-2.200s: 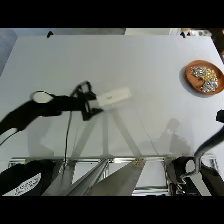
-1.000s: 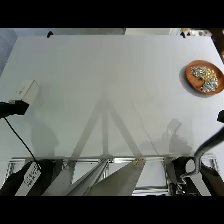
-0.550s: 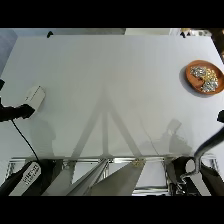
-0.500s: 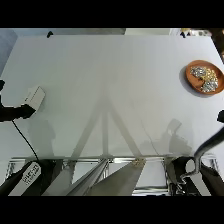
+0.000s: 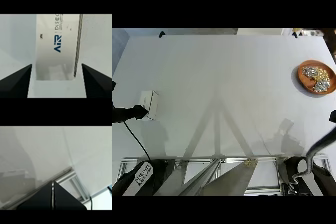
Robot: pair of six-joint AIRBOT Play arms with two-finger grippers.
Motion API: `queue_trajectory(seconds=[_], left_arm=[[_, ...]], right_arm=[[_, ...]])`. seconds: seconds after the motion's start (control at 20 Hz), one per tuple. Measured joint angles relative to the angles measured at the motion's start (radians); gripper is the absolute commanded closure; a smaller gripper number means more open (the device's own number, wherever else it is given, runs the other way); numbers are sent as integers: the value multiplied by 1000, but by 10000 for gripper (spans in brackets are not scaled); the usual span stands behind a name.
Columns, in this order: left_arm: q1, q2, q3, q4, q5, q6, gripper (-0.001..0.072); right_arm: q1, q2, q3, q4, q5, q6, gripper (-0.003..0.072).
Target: Fold the box and place the chain.
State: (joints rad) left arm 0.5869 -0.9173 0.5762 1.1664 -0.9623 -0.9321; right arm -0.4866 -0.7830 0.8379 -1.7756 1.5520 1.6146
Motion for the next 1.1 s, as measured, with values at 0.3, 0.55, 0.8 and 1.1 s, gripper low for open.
queue_trajectory(seconds=[0.3, 0.55, 0.8, 1.1], left_arm=[[-34, 164, 0, 2, 13, -6, 12], [-127, 283, 0, 2, -31, -10, 13], [-233, 323, 0, 2, -83, -11, 14], [-287, 331, 0, 0, -112, -14, 14]], right_arm=[[0, 0, 0, 0, 0, 0, 666], [0, 0, 0, 0, 0, 0, 666], [0, 0, 0, 0, 0, 0, 666], [0, 0, 0, 0, 0, 0, 666]])
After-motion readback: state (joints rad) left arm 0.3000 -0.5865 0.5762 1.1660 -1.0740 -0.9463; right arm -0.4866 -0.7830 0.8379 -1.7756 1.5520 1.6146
